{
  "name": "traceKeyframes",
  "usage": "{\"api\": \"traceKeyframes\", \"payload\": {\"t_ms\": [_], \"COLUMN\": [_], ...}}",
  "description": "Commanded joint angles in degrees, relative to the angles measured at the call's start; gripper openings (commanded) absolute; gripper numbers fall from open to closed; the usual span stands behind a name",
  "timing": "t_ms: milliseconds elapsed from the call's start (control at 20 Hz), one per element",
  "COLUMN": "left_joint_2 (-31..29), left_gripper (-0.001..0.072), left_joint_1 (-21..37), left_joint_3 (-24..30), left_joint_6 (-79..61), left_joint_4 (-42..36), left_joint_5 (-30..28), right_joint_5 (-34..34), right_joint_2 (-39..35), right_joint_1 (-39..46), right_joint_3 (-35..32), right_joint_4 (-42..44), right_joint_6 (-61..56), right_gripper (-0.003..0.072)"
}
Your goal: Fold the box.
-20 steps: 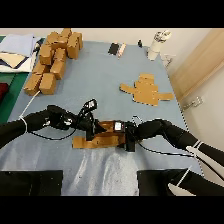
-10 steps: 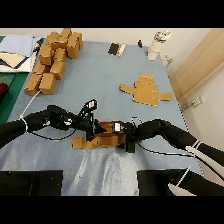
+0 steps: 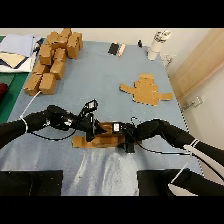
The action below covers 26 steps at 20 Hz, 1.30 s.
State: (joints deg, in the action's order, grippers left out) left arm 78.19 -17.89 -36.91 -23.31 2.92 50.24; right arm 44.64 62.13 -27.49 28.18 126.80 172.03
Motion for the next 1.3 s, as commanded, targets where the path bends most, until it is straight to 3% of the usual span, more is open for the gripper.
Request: {"api": "traceKeyframes", "payload": {"t_ms": [0, 950, 1200, 1250], "left_joint_2": [0.02, 0.04, -1.44, -2.4], "left_gripper": [0.0014, 0.0014, 0.0017, 0.0225], "left_joint_1": [0.11, 0.02, 1.25, 2.12], "left_joint_3": [-0.04, -0.04, -0.11, -0.15], "left_joint_6": [0.0, 0.26, 14.1, 16.13], "left_joint_4": [-0.13, -0.37, 1.07, 2.78], "left_joint_5": [-0.15, -0.2, -0.63, -0.63], "right_joint_5": [0.35, 0.44, 0.44, 0.44], "right_joint_2": [0.31, 0.31, 0.31, 0.31], "right_joint_1": [-0.15, -0.15, -0.15, -0.15], "right_joint_3": [-0.04, -0.04, -0.04, -0.04], "right_joint_4": [0.09, -0.13, -0.15, -0.13], "right_joint_6": [-0.04, -0.04, -0.04, -0.04], "right_gripper": [0.0472, 0.0472, 0.0472, 0.0472]}}
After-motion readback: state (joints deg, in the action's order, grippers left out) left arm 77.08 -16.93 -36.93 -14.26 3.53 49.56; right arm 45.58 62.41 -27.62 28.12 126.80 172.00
